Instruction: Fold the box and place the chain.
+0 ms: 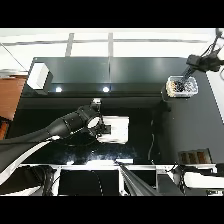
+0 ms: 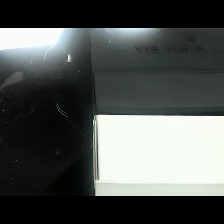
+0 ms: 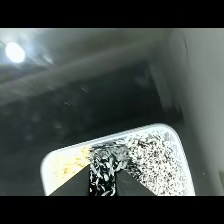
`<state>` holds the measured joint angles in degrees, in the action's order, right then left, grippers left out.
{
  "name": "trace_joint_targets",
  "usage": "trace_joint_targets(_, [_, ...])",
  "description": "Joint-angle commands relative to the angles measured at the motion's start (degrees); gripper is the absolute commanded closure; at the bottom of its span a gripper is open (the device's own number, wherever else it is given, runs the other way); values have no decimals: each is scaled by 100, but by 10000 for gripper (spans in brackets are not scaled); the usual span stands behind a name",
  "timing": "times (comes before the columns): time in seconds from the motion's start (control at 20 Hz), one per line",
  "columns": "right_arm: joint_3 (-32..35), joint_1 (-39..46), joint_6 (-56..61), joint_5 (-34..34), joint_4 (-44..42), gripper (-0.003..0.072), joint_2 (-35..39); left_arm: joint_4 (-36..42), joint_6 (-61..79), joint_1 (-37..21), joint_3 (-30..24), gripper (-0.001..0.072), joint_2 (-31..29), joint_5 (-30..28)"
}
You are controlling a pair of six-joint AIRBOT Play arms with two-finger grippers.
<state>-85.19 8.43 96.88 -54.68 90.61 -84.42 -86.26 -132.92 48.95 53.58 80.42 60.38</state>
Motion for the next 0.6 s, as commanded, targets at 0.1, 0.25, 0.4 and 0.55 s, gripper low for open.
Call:
trace_joint_targets(0.1, [-98,2,-1637,-763,-1276,669,1370,0,4,-2,4,678,-4,-4])
trace_joint_targets(0.25, [-125,2,-1853,-1001,-1604,669,2068,2,4,-2,4,678,-4,-4])
trace_joint_targets(0.4, [-446,2,-2295,-1884,-2267,669,2522,24,2,-2,4,678,-4,-11])
trace_joint_targets(0.55, [-608,-2,-2846,-2623,-3257,669,2885,22,4,-2,4,678,-4,-26])
